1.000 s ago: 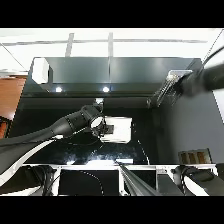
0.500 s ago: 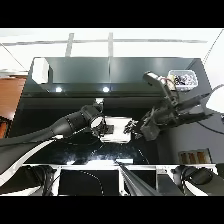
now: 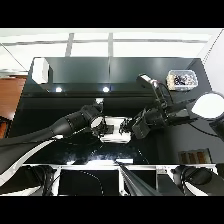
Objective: Fold the box and place the chain.
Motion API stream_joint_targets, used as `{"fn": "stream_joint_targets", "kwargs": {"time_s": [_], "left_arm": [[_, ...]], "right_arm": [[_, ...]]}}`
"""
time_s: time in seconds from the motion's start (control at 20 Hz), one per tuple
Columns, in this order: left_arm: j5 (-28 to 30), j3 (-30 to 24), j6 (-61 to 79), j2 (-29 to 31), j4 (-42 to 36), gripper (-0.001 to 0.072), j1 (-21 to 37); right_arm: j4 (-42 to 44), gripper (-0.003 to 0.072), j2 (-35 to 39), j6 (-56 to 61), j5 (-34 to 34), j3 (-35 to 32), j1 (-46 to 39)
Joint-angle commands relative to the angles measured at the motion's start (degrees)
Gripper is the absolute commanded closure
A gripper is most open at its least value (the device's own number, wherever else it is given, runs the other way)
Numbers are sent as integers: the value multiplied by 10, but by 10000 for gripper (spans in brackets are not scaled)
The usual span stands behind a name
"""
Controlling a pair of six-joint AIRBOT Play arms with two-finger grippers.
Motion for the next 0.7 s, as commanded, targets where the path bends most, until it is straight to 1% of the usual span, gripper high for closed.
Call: {"fn": "stream_joint_targets", "kwargs": {"time_s": [0.0,0.1,0.2,0.4,0.55,0.6,0.65], "left_arm": [[0,0,0,0,0,683,0],[0,0,0,0,0,683,0],[0,0,0,0,0,683,0],[0,0,0,0,0,683,0],[0,0,0,0,0,683,0],[0,0,0,0,0,683,0],[0,0,0,0,0,683,0]], "right_arm": [[-9,658,-5,5,-19,-29,2],[-7,658,-15,9,-33,-48,2],[-2,657,-29,9,-62,-63,2],[-3,656,-55,9,-110,-65,17],[-3,645,-71,9,-129,-65,28],[-3,558,-75,12,-132,-65,31],[-6,408,-77,19,-136,-65,31]]}}
